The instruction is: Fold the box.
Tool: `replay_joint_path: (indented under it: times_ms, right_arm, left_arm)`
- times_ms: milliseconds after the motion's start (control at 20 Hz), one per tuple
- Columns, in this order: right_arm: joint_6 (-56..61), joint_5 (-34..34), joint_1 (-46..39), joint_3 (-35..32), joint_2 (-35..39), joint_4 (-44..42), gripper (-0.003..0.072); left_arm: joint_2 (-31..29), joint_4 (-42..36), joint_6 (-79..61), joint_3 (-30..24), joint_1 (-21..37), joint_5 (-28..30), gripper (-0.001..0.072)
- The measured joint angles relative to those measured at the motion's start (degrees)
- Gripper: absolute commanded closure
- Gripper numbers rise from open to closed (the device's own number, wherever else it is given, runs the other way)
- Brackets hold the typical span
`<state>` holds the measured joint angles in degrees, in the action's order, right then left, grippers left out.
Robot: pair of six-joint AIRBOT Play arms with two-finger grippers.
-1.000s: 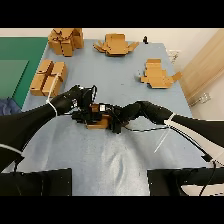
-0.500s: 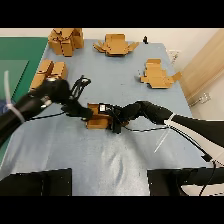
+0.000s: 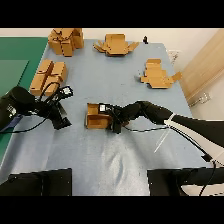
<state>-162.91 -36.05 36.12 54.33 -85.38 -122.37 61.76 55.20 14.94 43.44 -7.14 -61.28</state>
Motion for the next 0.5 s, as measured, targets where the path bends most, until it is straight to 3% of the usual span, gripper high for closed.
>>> replay_joint_path:
  times_ms: [250, 500]
  right_arm:
    - [0.00, 0.00, 0.00, 0.00, 0.00, 0.00, 0.0323]
    - [0.00, 0.00, 0.00, 0.00, 0.00, 0.00, 0.0323]
  left_arm:
    - [7.93, -15.76, -22.84, -1.22, 1.51, 0.50, 0.0021]
    - [14.01, -20.96, -33.46, -1.22, -1.84, -1.79, 0.0021]
